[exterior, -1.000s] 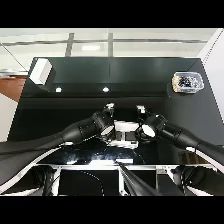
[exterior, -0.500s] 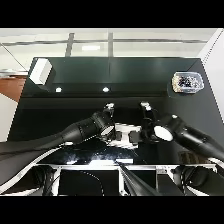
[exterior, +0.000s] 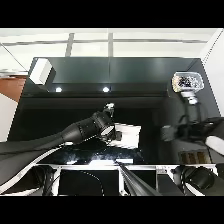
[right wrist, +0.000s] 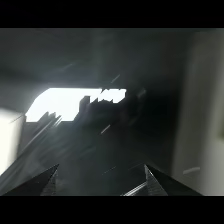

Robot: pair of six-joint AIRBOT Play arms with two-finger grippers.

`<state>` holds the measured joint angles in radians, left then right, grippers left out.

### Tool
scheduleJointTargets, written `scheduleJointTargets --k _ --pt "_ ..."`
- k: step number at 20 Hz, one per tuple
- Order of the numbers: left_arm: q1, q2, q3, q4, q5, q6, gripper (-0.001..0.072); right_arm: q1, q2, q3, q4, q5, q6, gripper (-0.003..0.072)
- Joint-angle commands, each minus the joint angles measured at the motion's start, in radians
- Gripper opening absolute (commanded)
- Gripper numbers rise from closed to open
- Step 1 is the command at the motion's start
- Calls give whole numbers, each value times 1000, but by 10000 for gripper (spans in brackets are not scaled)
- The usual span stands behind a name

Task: Fold the box and place the chain.

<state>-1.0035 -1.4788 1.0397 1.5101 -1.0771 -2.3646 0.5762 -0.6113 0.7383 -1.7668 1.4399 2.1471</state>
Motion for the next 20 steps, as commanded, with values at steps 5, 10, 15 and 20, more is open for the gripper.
scheduleJointTargets --k 5,10,15,20 --pt "1 0 0 0 -1 0 33 -526 -100 4 -142 -447 -203 719" --pt "1 0 0 0 -1 0 33 -756 -485 228 62 -594 -290 718" --pt "1 0 0 0 0 0 33 -813 -837 505 192 -542 -396 709" --pt "1 0 0 0 -1 0 33 -812 -1043 710 226 -498 -432 650"
